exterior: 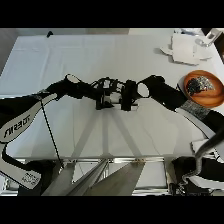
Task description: Fold the box and place the chain.
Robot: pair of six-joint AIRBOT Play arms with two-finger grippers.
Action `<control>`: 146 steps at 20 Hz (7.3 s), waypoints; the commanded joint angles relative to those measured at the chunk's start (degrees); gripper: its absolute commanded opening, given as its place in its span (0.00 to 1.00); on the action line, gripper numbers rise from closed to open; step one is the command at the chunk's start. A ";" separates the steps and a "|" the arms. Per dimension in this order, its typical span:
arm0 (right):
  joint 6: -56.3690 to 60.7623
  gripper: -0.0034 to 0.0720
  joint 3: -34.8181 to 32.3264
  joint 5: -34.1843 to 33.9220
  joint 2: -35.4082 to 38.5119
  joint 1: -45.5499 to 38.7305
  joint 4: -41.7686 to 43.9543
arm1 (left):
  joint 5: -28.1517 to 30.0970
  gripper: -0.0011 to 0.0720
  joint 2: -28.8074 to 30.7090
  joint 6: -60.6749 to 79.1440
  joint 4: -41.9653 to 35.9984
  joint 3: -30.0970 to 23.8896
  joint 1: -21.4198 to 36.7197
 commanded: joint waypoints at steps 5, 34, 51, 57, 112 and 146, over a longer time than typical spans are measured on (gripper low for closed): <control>0.22 0.61 -0.07 0.74 0.61 0.07 2.89 | 0.26 0.45 0.04 -0.07 -0.09 0.04 0.07; 17.38 0.06 -0.07 4.13 -1.79 -11.02 52.02 | 0.26 0.45 0.04 -0.07 -0.09 0.04 0.07; 18.18 0.05 -8.33 -0.74 -4.87 -10.78 51.10 | 0.26 0.45 0.04 -0.07 -0.09 0.04 0.07; 17.55 0.05 -8.33 -5.92 1.22 -10.80 50.97 | 0.26 0.45 0.04 -0.07 -0.09 0.04 0.07; 18.23 0.06 -15.76 -5.55 38.71 -23.74 9.46 | -2.47 0.36 0.04 -0.07 -0.20 0.04 -0.04; 18.23 0.06 -15.76 -5.57 38.71 -23.74 9.46 | 28.22 0.03 22.91 -67.52 32.57 0.00 33.77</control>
